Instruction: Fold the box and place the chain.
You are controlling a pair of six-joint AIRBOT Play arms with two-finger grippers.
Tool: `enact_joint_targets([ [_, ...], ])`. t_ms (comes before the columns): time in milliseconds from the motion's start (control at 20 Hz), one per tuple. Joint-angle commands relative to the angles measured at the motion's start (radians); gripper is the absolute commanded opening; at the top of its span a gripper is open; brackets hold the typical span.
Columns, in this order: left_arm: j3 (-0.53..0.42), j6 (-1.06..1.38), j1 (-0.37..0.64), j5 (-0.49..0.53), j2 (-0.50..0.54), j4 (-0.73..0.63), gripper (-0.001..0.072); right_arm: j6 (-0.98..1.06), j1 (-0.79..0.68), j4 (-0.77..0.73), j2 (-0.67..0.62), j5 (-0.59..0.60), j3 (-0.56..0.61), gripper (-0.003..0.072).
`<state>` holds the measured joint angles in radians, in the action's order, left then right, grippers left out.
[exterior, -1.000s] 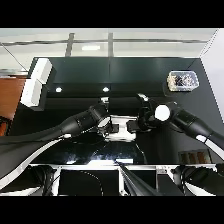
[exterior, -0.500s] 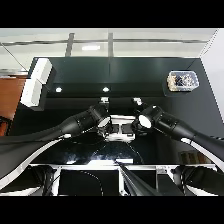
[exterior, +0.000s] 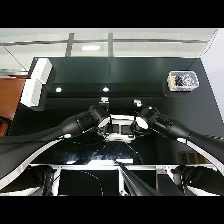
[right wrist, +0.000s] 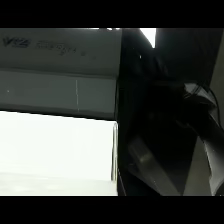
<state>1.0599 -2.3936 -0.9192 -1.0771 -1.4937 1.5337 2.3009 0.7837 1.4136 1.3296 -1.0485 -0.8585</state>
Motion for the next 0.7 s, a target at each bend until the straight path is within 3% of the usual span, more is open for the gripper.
enact_joint_targets([
  [0, 0.0, 0.0, 0.0, -0.002, -0.001, 0.002, 0.0028, 0.01, 0.002, 0.006, 0.002, 0.007, -0.001, 0.0046],
  [50, 0.0, 0.0, 0.0, -0.002, -0.001, 0.002, 0.0028, 0.01, 0.002, 0.005, 0.002, 0.012, -0.001, 0.0015],
  [250, 0.0, 0.0, 0.0, -0.002, -0.001, 0.002, 0.0028, 0.01, 0.002, 0.002, 0.002, 0.016, -0.001, 0.0015],
  [300, 0.0, 0.0, 0.001, -0.002, -0.001, 0.002, 0.0028, 0.01, 0.002, 0.002, 0.002, 0.018, -0.001, 0.0043],
  [350, 0.0, 0.0, 0.0, -0.002, -0.001, 0.002, 0.0028, 0.011, 0.002, 0.001, 0.002, 0.02, -0.001, 0.0229],
  [400, 0.0, 0.0, 0.0, -0.002, -0.001, 0.002, 0.0028, 0.011, 0.002, -0.001, 0.002, 0.021, -0.001, 0.0247],
  [450, 0.0, 0.0, 0.0, -0.002, -0.001, 0.002, 0.0028, 0.011, 0.002, 0.0, 0.002, 0.021, -0.002, 0.0234],
  [500, 0.0, 0.0, 0.0, -0.002, -0.001, 0.002, 0.0028, 0.006, 0.002, 0.001, 0.002, 0.021, -0.003, 0.0007],
  [650, 0.0, 0.0, 0.0, -0.002, -0.001, 0.002, 0.0028, 0.006, 0.002, 0.002, 0.002, 0.022, -0.011, 0.0014],
])
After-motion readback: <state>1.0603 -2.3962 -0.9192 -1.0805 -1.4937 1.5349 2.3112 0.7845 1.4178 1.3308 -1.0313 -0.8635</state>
